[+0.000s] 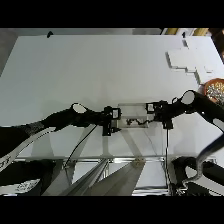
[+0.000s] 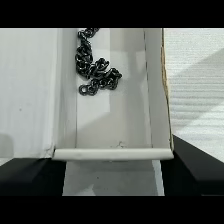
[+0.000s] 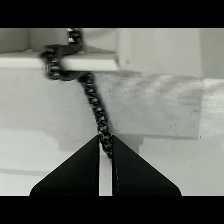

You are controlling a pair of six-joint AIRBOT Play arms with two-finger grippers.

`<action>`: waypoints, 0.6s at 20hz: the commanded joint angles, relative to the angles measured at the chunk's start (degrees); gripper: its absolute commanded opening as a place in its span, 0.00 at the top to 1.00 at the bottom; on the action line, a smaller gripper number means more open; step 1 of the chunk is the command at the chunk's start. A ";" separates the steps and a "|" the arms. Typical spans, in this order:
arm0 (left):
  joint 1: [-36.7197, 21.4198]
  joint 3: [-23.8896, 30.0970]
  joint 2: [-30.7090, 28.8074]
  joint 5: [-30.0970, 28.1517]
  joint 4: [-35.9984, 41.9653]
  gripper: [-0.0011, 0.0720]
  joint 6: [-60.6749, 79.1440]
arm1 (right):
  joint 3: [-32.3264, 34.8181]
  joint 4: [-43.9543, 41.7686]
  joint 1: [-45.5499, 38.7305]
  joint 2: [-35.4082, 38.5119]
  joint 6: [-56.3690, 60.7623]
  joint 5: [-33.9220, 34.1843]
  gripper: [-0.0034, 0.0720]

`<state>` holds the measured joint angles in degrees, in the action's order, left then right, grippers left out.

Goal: Fold the box and place the chain.

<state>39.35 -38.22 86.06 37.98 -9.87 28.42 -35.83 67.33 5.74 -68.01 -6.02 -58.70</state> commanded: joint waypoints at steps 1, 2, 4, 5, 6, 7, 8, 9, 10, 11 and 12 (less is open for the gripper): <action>-0.04 -0.02 -0.04 -0.02 -0.02 0.97 0.00 | -0.07 -0.09 -0.04 6.88 0.92 -3.93 0.93; -0.04 -0.02 -0.04 -0.02 -0.02 0.97 0.02 | -0.07 -0.39 -0.02 9.90 2.05 -4.59 0.93; -0.04 -0.02 -0.04 -0.02 -0.02 0.97 0.00 | -0.07 -2.95 -0.02 15.17 4.57 -6.34 0.93; -0.04 -0.02 -0.04 -0.02 -0.02 0.97 0.00 | -0.07 -5.55 -0.02 17.77 4.70 -8.13 0.93; -0.04 -0.02 -0.04 -0.02 -0.02 0.97 0.02 | -0.07 -9.03 -0.02 20.06 4.70 -9.77 0.93; -0.04 -0.02 -0.04 -0.02 -0.02 0.97 0.00 | -0.07 -12.81 -0.02 21.86 4.66 -10.69 0.93; -0.04 -0.02 -0.04 -0.02 -0.02 0.97 0.02 | -0.04 -17.31 -0.02 23.30 4.66 -11.02 0.93; -0.04 -0.02 -0.04 -0.02 -0.02 0.97 0.00 | -0.07 -22.18 -0.02 24.11 4.68 -11.19 0.93; -0.04 -0.02 -0.04 -0.02 -0.02 0.97 0.00 | -0.04 -26.82 -0.02 24.28 4.68 -11.52 0.93; -0.04 -0.02 -0.04 -0.02 -0.04 0.97 0.00 | -0.04 -31.32 0.00 24.24 4.68 -11.91 0.93; -0.04 -0.02 -0.04 -0.02 -0.02 0.97 0.00 | -0.04 -34.03 0.52 24.24 4.68 -11.91 0.93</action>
<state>39.35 -38.24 86.06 37.98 -9.89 28.42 -35.83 45.78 5.87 -45.52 -1.63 -69.04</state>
